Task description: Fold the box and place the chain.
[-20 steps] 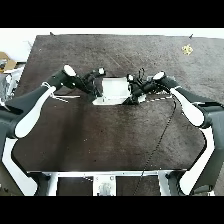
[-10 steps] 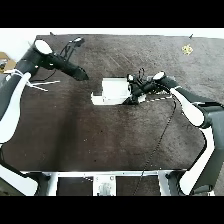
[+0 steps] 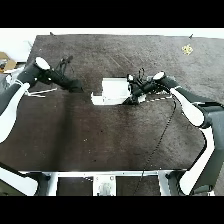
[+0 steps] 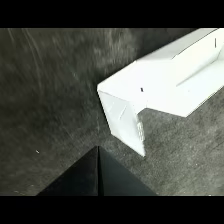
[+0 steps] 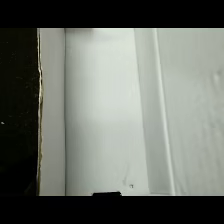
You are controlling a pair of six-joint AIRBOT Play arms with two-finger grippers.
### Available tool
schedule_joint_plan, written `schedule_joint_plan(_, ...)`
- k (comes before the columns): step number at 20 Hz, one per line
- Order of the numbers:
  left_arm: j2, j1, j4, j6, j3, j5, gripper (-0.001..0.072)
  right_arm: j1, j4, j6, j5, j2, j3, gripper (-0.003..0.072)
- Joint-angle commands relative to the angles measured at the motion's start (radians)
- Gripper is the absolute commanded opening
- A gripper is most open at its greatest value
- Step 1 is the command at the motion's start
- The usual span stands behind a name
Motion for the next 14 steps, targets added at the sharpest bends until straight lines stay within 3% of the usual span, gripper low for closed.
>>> schedule_joint_plan(1,0.000,0.003,-0.130,0.054,-0.109,0.066,0.0009,0.000,0.000,0.000,0.000,0.000,0.000,0.0442)
schedule_joint_plan(8,-0.092,0.003,-0.307,0.089,-0.150,0.072,0.0009,0.000,0.000,0.000,0.000,0.000,0.000,0.0442)
schedule_joint_plan(14,-0.149,0.003,-0.357,0.104,-0.150,0.076,0.0009,0.000,0.000,0.000,0.000,0.000,0.000,0.0442)
